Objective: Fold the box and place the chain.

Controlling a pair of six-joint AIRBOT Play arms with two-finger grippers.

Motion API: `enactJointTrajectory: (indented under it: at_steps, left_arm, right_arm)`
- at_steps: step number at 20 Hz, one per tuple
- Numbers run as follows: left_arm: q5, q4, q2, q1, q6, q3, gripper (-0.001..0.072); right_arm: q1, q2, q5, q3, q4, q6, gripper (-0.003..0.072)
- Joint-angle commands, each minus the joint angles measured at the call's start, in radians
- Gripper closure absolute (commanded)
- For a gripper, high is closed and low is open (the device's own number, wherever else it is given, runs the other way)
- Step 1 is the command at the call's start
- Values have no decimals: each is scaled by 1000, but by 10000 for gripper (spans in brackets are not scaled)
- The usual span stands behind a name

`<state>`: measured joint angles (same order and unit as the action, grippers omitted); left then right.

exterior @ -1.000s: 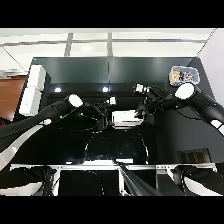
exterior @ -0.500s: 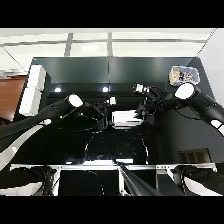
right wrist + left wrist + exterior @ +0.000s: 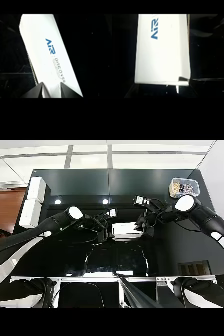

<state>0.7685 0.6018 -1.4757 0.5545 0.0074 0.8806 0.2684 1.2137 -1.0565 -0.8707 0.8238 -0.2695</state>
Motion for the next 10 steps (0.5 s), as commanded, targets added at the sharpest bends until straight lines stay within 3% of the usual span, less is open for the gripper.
enactJointTrajectory:
  at_steps: [1, 6, 10]
  left_arm:
    - [-1, 0, 0, 0, 0, 0, 324]
    - [-1, 0, 0, 0, 0, 0, 324]
    - [-1, 0, 0, 0, 0, 0, 324]
  right_arm:
    - [1, 1, 5, 0, 0, 0, 446]
    - [1, 1, 56, 0, -4, -1, 446]
    - [1, 1, 24, 0, -1, -4, 445]
